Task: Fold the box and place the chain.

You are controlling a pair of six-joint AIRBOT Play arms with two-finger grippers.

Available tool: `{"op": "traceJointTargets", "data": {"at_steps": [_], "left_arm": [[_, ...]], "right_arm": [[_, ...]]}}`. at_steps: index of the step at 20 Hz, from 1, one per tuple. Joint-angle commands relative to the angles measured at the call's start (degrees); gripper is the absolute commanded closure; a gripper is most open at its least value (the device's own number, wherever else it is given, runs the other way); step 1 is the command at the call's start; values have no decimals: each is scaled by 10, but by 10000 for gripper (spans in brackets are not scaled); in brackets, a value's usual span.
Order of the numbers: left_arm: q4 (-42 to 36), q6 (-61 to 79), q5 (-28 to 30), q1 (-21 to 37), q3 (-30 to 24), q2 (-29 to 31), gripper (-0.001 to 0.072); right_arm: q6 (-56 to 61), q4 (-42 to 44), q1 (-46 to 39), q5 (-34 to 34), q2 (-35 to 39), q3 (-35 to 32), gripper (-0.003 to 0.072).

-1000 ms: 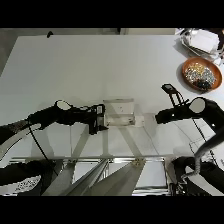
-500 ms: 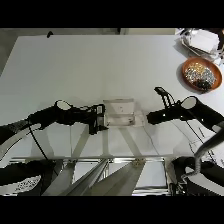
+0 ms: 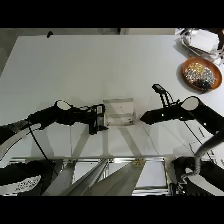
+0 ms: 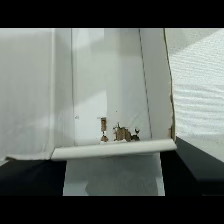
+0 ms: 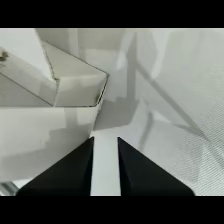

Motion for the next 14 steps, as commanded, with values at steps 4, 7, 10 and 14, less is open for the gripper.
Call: {"op": "traceJointTargets", "data": {"at_steps": [4, 7, 10, 14], "left_arm": [[0, 0, 0, 0, 0, 0, 499], [0, 0, 0, 0, 0, 0, 499], [0, 0, 0, 0, 0, 0, 499], [0, 0, 0, 0, 0, 0, 499]], "right_arm": [[54, 3, 40, 5, 43, 1, 410], [71, 16, 63, -7, 43, 1, 380], [76, 13, 74, -14, 42, 1, 339], [153, -40, 93, -55, 42, 1, 314]]}}
